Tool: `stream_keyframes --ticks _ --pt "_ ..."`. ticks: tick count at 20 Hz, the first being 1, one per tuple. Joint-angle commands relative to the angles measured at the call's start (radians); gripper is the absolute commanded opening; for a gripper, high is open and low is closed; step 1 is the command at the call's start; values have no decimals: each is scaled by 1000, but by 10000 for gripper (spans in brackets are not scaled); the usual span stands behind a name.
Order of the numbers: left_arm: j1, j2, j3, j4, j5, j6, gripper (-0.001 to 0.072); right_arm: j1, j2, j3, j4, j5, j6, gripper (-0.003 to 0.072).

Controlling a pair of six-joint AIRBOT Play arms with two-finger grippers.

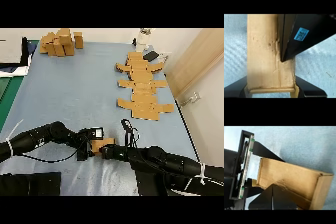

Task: Fold the box.

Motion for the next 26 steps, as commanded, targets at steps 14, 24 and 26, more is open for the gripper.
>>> stream_keyframes --ticks 14,24,26 --pt "0 0 1 -1 0 -1 374 -201 174 240 -666 -766 340 3" --pt "0 0 1 -35 35 -1 374 -243 173 257 -655 -797 513 3" --pt "0 1 3 -34 35 -6 374 -243 170 257 -663 -797 531 3"
